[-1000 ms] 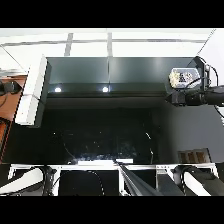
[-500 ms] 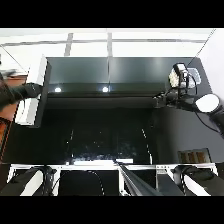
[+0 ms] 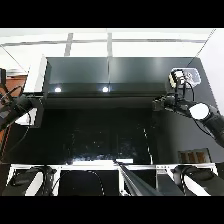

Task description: Fold the box and place the chain.

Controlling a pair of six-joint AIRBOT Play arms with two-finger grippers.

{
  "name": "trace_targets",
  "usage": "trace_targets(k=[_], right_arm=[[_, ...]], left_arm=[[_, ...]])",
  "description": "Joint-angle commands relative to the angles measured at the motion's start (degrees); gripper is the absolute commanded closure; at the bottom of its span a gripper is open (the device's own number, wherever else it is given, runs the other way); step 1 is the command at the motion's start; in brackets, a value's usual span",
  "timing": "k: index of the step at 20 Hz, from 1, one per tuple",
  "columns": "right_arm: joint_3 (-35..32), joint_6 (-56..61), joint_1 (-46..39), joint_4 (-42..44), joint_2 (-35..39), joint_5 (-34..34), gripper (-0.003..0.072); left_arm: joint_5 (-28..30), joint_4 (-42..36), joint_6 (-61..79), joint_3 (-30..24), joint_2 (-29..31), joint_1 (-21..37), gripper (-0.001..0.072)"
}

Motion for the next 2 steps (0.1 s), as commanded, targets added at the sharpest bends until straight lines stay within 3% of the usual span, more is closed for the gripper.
trace_targets(k=[1, 2], right_arm=[[-0.2, 0.0, 0.1, -0.1, 0.0, -0.5, 0.0667], [-0.2, 0.0, 0.1, -0.1, 0.0, -0.5, 0.0668]], left_arm=[[0.5, 0.1, 0.0, -0.4, 0.4, -0.2, 0.0682], [0.6, 0.1, 0.0, -0.4, 0.4, -0.2, 0.0682]])
